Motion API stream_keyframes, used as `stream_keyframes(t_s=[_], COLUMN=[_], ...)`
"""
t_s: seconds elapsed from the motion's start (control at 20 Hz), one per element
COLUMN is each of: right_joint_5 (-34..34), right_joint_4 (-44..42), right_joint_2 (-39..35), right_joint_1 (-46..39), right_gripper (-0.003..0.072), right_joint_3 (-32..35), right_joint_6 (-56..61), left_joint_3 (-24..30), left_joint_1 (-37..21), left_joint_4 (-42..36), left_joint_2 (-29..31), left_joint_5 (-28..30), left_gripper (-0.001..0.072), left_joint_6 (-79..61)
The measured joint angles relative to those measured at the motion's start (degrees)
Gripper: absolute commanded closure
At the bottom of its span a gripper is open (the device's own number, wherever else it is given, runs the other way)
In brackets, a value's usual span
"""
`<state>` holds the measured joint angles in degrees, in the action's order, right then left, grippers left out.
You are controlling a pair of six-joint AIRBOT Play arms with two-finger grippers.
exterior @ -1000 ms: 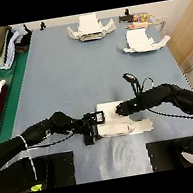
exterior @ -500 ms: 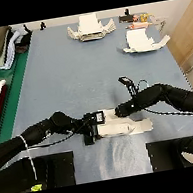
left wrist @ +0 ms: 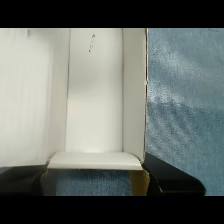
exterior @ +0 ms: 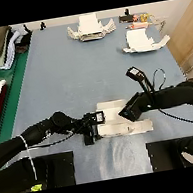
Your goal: Fold the box.
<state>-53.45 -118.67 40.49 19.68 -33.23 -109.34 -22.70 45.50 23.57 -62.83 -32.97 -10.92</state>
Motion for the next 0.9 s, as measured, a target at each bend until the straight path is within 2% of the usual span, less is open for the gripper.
stream_keyframes(t_s=[0.1, 0.3, 0.55, 0.7, 0.9], right_joint_5=[-2.8, -8.63, -17.07, -17.27, -13.66], right_joint_4=[3.69, 7.13, 7.74, 7.78, 10.45], right_joint_2=[-3.58, -6.25, -7.15, -7.04, -5.4], right_joint_1=[-0.02, 0.0, 0.46, 2.6, 6.29], right_gripper=[0.0, 0.0002, 0.0002, 0.0002, 0.0001], right_joint_3=[-0.07, -0.07, 0.35, 3.06, 7.06], right_joint_6=[-0.07, -0.52, -9.66, -15.87, -23.71], left_joint_3=[0.0, 0.0, 0.0, 0.0, 0.0], left_joint_1=[0.0, 0.0, 0.0, 0.0, 0.0], left_joint_4=[0.0, 0.0, 0.0, 0.0, 0.0], left_joint_2=[0.0, 0.0, 0.0, 0.0, 0.0], left_joint_5=[-0.02, -0.04, -0.07, -0.07, -0.07], left_gripper=[0.0112, 0.0112, 0.0112, 0.0112, 0.0112], left_joint_6=[0.0, 0.0, 0.0, 0.0, 0.02])
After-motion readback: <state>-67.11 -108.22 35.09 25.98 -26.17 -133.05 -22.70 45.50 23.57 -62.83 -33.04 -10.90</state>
